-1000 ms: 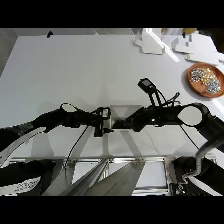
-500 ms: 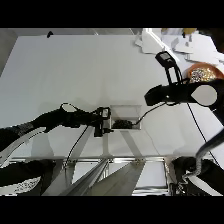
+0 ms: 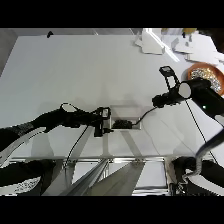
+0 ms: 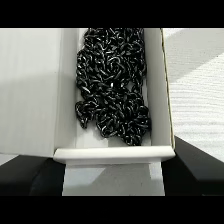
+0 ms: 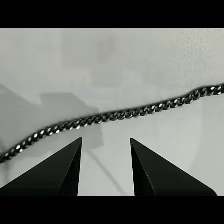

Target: Fold the box and place the chain.

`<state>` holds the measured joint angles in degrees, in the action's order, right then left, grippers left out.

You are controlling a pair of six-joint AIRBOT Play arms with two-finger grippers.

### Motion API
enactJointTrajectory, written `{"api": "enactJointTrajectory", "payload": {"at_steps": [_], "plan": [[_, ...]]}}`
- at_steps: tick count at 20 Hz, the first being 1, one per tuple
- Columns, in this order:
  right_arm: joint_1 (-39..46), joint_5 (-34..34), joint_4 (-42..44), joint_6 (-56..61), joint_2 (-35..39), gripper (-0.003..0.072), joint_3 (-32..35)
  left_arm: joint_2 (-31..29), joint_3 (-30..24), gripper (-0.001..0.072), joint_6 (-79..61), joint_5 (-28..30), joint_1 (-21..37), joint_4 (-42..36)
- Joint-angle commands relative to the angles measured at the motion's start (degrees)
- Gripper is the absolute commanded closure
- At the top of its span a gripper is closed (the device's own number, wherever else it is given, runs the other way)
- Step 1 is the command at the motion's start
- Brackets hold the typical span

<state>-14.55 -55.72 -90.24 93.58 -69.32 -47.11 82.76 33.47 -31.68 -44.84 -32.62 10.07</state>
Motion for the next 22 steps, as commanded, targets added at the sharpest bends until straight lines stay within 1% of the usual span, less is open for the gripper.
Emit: {"api": "enactJointTrajectory", "payload": {"at_steps": [1,8,9,10,12,13,14,22], "plan": [[0.26,1.60,-0.76,2.47,-4.55,0.0346,0.68,-0.04,-0.02,0.0501,0.00,0.02,0.02,0.00],[0.26,2.86,-0.37,4.24,-8.50,0.0351,0.68,-0.04,-0.02,0.0501,0.00,0.02,0.02,0.00],[0.26,2.82,-0.37,4.44,-9.20,0.0365,0.68,-0.04,-0.02,0.0501,0.00,0.02,0.02,0.00],[0.26,2.71,-0.37,4.42,-9.57,0.0416,0.68,-0.04,-0.02,0.0501,0.00,0.02,0.02,0.00],[0.26,2.73,-0.39,3.91,-9.53,0.0551,0.68,-0.04,-0.02,0.0501,0.00,0.02,0.02,0.02],[0.26,2.71,-0.39,3.58,-9.35,0.0643,0.68,-0.04,-0.02,0.0501,0.00,0.02,0.02,0.00],[0.24,2.58,-0.42,3.43,-9.03,0.0669,0.68,-0.04,-0.02,0.0501,0.00,0.02,0.02,0.00],[0.20,1.27,-0.63,2.32,-0.11,0.0669,0.68,-0.04,-0.02,0.0501,0.00,0.02,0.02,0.00]]}}
